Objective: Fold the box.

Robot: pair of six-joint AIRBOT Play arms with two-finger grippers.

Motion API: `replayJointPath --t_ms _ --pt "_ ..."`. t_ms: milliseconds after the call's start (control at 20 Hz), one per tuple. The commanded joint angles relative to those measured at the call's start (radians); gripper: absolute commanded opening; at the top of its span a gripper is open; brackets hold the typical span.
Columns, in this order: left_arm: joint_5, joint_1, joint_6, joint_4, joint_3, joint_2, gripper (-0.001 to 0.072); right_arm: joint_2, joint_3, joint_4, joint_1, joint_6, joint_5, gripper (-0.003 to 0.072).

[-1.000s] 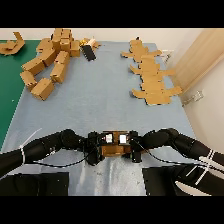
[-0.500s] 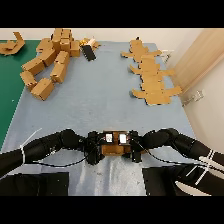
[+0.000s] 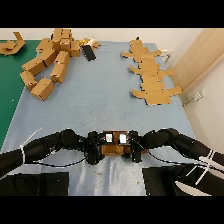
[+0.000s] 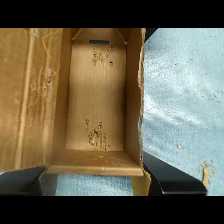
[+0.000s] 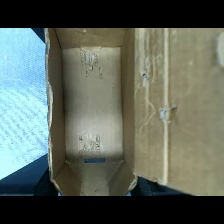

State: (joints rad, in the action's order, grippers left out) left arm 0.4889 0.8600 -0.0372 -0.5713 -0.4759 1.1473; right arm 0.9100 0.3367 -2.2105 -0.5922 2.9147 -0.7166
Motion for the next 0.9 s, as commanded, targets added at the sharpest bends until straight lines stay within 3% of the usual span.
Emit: replayJointPath --t_ms 0,300,350,550,700,850 --pt "0.000 0.001 0.000 0.000 -0.001 0.000 0.0609 0.000 0.001 0.000 0.000 0.000 0.000 0.0507" --pt "0.000 0.001 0.000 0.000 -0.001 0.000 0.0610 0.000 0.001 0.048 0.000 0.000 0.000 0.0524" --pt "0.000 0.001 0.000 0.000 -0.001 0.000 0.0609 -0.003 0.001 0.035 0.000 0.000 -0.002 0.0715" --pt "0.000 0.000 0.000 0.000 -0.001 0.000 0.0610 -0.050 0.018 0.062 0.019 -0.032 -0.085 0.0715" --pt "0.000 0.001 0.000 0.000 -0.001 0.000 0.0609 -0.111 0.033 0.127 0.094 -0.065 -0.193 0.0715" --pt "0.000 0.001 0.000 0.000 -0.001 0.000 0.0610 -0.214 0.074 0.198 0.178 -0.212 -0.435 0.0713"
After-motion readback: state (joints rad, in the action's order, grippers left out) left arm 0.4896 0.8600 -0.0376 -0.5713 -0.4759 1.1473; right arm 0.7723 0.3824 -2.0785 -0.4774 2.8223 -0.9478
